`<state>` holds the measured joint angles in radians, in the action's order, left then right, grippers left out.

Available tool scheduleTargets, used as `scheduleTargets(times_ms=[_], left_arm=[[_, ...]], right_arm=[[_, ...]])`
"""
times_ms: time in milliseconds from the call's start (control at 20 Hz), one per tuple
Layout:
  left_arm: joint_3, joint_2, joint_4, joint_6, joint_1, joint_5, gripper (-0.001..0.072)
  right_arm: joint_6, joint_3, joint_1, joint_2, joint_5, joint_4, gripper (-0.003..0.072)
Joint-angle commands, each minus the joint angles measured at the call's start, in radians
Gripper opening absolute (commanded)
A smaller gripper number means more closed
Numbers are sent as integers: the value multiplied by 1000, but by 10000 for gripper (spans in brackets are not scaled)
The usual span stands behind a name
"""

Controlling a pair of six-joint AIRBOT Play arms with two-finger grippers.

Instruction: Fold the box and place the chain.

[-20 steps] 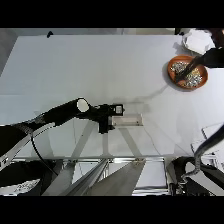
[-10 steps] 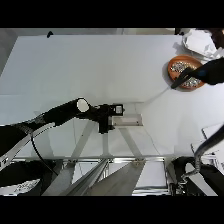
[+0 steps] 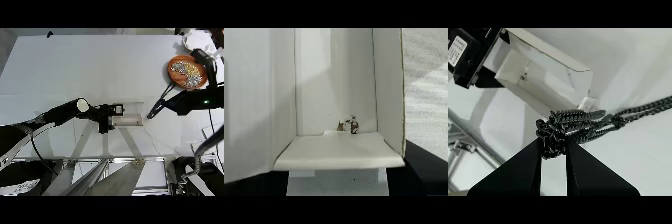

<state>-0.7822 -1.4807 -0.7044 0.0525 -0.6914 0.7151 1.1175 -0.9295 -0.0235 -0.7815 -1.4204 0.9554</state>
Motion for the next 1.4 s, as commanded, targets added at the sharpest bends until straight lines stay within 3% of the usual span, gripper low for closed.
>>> scheduleTargets(times_ms=[0, 200, 450, 1000, 1200, 1350], left_arm=[[-1, 0, 0, 0, 0, 0, 270], [-1, 0, 0, 0, 0, 0, 270], [-1, 0, 0, 0, 0, 0, 270], [-1, 0, 0, 0, 0, 0, 270], [-1, 0, 0, 0, 0, 0, 270], [-1, 0, 0, 0, 0, 0, 270]], right_arm=[[-1, 83, -69, 4, 84, -20, 15], [1, 156, -216, 3, 227, -22, 15], [0, 161, -350, -14, 405, -16, 16], [4, 163, -478, -315, 416, 17, 16], [8, 163, -494, -342, 434, 19, 21], [64, 163, -494, -341, 435, 60, 195]])
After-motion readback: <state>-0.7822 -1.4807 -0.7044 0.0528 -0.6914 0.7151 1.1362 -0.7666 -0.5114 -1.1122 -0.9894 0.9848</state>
